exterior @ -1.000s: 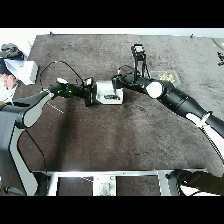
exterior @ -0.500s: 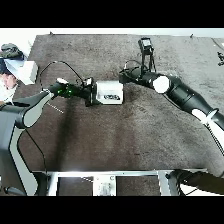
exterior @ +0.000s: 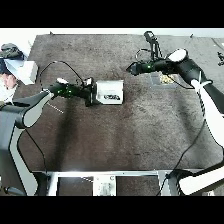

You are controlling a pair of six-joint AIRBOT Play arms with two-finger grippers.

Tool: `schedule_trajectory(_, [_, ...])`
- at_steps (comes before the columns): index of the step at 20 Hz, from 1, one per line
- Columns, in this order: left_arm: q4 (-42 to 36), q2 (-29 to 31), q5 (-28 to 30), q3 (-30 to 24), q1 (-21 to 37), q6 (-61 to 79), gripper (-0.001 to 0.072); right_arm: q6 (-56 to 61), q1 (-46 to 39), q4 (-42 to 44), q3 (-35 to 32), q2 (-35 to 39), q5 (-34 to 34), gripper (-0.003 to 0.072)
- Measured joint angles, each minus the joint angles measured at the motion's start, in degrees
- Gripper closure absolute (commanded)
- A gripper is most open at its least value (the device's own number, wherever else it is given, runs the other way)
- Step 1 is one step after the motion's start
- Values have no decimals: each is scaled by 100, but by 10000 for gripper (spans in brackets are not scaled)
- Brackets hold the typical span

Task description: Fold the box and place the chain.

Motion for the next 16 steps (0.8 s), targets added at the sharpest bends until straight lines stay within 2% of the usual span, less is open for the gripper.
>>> schedule_trajectory(4, [2, 0, 0, 0, 0, 0, 437, -691, -166, 323, 557, -621, 833, 462])
schedule_trajectory(9, [2, 0, 0, 0, 0, 0, 437, -1329, -79, 479, 780, -960, 1633, 462])
schedule_trajectory(16, [2, 0, 0, 0, 0, 0, 437, -1965, 181, 490, 826, -1034, 2177, 463])
